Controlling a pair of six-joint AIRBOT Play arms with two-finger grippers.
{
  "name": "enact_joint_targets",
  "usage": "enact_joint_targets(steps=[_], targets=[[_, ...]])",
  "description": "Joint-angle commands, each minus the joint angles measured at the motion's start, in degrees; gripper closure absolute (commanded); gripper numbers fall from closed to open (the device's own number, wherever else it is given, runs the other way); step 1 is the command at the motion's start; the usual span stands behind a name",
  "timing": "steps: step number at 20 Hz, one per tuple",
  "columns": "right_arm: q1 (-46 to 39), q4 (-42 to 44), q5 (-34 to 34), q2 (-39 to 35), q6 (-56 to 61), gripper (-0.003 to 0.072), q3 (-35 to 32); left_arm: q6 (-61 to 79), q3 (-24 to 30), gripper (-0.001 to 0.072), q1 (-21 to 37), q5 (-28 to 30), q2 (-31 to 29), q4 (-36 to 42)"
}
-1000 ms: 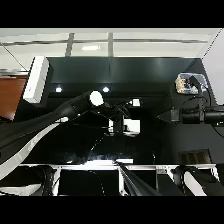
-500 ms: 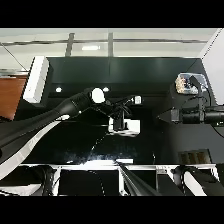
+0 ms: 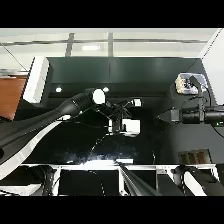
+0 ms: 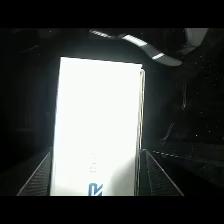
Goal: Fold the box and place the chain.
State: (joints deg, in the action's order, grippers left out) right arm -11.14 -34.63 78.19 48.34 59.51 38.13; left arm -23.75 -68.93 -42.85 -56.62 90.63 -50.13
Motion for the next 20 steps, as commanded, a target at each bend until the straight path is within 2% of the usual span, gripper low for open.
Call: enact_joint_targets(steps=[1, 7, 11, 15, 16, 18, 20], targets=[[-0.02, 0.00, -0.02, -0.04, 0.02, 0.0668, 0.04, -0.07, -0.02, -0.0001, -0.02, -0.63, 0.02, -0.02], [0.00, 0.00, -0.31, -0.04, 0.02, 0.0668, 0.04, 2.91, 0.46, -0.0004, -1.33, 1.55, 0.33, -0.50], [0.00, 0.00, -0.28, -0.04, 0.02, 0.0668, 0.04, 2.82, 1.33, -0.0003, -3.89, 5.53, 1.16, -6.47], [-0.02, -1.03, 0.24, -0.04, 0.04, 0.0668, 0.04, 2.36, 1.46, -0.0001, -3.96, 5.07, 3.98, -10.75], [-0.02, -1.53, 0.59, -0.04, 0.07, 0.0668, 0.04, 1.29, 1.44, 0.0023, -3.96, 5.16, 4.07, -10.97], [-0.07, -2.05, 0.63, -0.04, 0.07, 0.0668, 0.04, -1.95, 0.81, 0.0348, -3.74, 5.20, 3.78, -11.72], [-0.07, -2.08, 0.39, -0.04, 0.07, 0.0668, 0.04, -3.61, 0.50, 0.0380, -3.43, 5.18, 2.78, -13.05]])
